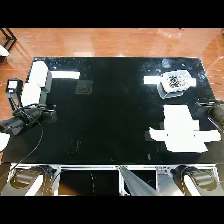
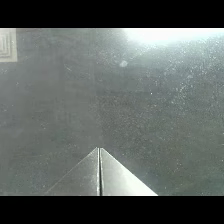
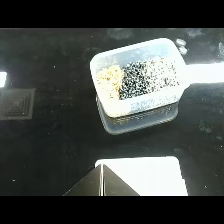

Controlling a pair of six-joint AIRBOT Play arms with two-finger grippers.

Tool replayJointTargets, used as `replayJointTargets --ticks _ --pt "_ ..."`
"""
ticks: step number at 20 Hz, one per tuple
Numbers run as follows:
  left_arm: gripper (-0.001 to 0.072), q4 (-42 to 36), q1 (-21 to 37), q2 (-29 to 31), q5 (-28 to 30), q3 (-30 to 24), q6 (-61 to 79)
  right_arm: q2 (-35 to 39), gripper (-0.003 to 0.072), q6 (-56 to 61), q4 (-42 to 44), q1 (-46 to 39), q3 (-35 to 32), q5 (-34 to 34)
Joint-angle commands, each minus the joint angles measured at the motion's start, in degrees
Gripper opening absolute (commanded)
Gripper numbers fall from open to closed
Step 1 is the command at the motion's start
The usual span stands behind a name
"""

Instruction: Fold the box and place the chain.

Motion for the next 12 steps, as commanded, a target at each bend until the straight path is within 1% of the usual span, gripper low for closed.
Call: replayJointTargets --ticks 1,11,12 --pt "0.002 0.02 0.04 0.04 0.0 -0.02 0.0 0.07 0.0018 0.0 0.02 0.0 -0.02 0.0" --pt "0.002 0.0 0.04 0.04 0.04 -0.02 0.0 0.07 0.0018 0.0 0.02 0.0 -0.02 0.0" --pt "0.002 0.0 0.04 0.04 1.16 -0.02 0.0 0.07 0.0018 0.0 0.02 0.0 -0.02 0.0"
